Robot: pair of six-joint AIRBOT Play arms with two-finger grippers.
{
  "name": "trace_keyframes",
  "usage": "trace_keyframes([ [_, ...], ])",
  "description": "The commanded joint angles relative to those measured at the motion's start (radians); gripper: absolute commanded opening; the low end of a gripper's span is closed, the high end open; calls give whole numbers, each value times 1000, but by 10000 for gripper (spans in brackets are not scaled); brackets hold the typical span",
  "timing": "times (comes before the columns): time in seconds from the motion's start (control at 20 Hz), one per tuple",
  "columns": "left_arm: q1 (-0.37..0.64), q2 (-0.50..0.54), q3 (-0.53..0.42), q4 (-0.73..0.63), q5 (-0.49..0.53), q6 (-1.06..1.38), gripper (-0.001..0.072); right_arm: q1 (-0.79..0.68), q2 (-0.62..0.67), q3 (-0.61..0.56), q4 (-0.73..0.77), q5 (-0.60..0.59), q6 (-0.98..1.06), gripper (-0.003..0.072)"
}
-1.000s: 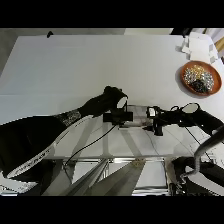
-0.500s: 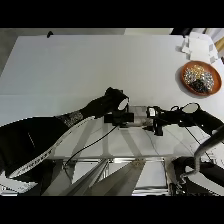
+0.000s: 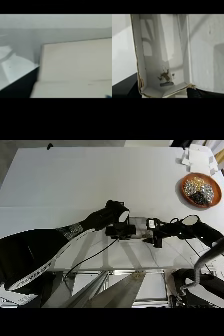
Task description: Fold the box and place the chain.
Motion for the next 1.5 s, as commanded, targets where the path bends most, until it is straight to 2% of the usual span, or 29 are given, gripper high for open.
trace_keyframes([
  [0.0,4,22,1,29,-21,6,456,0,1,0,-3,-4,-2,434],
  [0.25,20,82,1,39,-33,50,456,0,1,0,-3,-3,-2,434],
  [0.45,24,150,1,102,-71,58,456,0,1,0,-3,-3,-2,434],
  [0.7,29,253,0,270,-169,334,452,0,1,0,-3,-3,-2,434],
  [0.85,49,346,-34,280,-145,581,452,0,1,0,-3,-4,-2,434],
  [1.0,53,476,-154,219,-18,977,454,0,1,0,-3,-4,-2,434],
  [1.25,140,721,-514,-121,290,1648,451,0,1,0,-3,-3,-2,434],
  [1.35,189,759,-644,-283,392,1894,452,0,1,0,-3,-3,-2,434],
  [1.45,251,738,-736,-465,423,2120,482,0,1,0,-3,-4,-2,434],
])
